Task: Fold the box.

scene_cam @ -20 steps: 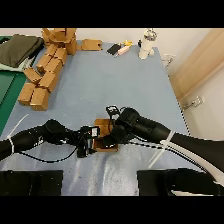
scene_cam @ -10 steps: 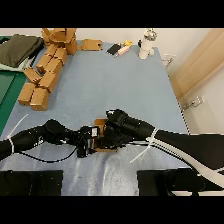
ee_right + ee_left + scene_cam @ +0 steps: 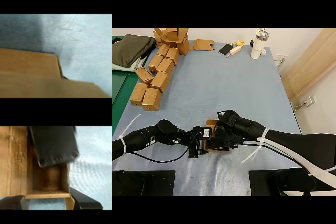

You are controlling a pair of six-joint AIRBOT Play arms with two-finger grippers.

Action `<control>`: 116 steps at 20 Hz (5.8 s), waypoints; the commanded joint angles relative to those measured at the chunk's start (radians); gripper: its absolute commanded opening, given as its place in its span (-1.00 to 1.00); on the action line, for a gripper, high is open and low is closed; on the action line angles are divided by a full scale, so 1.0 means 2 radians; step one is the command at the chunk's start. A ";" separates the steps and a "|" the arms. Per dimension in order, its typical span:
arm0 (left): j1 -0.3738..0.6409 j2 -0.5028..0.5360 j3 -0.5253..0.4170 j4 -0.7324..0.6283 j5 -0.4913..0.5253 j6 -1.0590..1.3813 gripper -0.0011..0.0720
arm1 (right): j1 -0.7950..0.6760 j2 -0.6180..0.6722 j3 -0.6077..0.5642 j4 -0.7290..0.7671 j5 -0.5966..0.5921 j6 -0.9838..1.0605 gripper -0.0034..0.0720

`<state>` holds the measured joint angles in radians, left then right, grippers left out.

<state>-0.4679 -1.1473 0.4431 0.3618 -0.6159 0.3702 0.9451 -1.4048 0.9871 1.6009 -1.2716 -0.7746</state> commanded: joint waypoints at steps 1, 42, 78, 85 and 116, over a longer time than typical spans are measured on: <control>0.000 0.000 0.000 -0.001 0.002 -0.002 0.44 | -0.001 0.008 0.000 -0.003 -0.015 0.004 0.09; 0.000 0.000 0.000 -0.001 0.002 -0.002 0.44 | -0.216 0.168 -0.208 0.486 0.166 -0.905 -0.90; 0.000 0.000 0.000 -0.001 0.002 -0.002 0.44 | 0.040 0.269 -0.271 -0.010 0.403 -0.761 0.39; 0.000 0.000 0.000 -0.001 0.002 -0.002 0.44 | 0.042 0.304 -0.270 -0.031 0.405 -0.751 -0.15; 0.000 0.000 0.000 -0.001 0.002 -0.002 0.44 | 0.060 0.395 -0.207 0.119 0.229 -0.471 -0.30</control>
<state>-0.4679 -1.1477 0.4435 0.3599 -0.6121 0.3660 1.0626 -0.7120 0.5343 1.7020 -0.6621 -2.0373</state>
